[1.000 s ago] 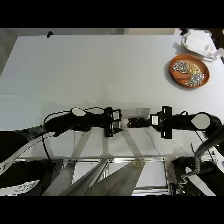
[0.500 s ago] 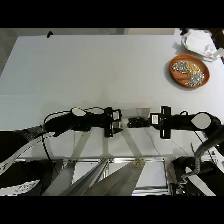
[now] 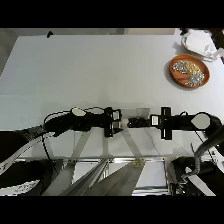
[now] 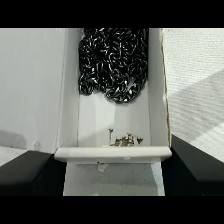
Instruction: Fold the box and place the chain.
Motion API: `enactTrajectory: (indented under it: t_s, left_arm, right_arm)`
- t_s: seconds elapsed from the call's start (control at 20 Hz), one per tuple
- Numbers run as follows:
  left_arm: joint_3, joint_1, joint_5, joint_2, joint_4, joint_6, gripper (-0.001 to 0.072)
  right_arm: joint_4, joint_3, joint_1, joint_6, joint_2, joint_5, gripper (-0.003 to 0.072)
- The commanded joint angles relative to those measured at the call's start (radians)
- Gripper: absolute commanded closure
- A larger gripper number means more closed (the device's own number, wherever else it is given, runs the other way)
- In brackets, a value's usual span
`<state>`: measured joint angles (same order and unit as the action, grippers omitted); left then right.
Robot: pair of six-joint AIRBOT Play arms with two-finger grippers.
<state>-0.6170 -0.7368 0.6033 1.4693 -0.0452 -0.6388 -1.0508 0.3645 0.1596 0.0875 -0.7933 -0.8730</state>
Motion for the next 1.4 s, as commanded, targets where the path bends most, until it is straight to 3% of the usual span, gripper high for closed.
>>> enactTrajectory:
  t_s: [0.0, 0.35, 0.6, 0.95, 1.2, 1.35]
  left_arm:
    - [0.0, 0.0, 0.0, 0.0, 0.0, 0.0, 0.0435]
    - [0.0, 0.0, 0.0, 0.0, 0.0, 0.0, 0.0435]
    - [0.0, 0.0, 0.0, 0.0, 0.0, 0.0, 0.0435]
    - [0.0, 0.0, 0.0, 0.0, 0.0, 0.0, 0.0435]
    - [0.0, 0.0, 0.0, 0.0, 0.0, 0.0, 0.0435]
    - [0.0, 0.0, 0.0, 0.0, 0.0, 0.0, 0.0435]
  right_arm:
    - [-0.042, 0.001, 0.0, -0.004, 0.024, 0.003, 0.0668]
    - [0.014, 0.001, 0.0, -0.012, 0.216, -0.01, 0.0667]
    - [0.411, 0.001, 0.0, 0.016, 0.313, -0.042, 0.0669]
    - [0.612, 0.0, 0.042, 0.062, 0.181, -0.131, 0.0668]
    - [0.69, 0.0, 0.165, 0.109, -0.019, 0.013, 0.0668]
    - [0.689, 0.0, 0.167, 0.105, -0.065, 0.022, 0.0666]
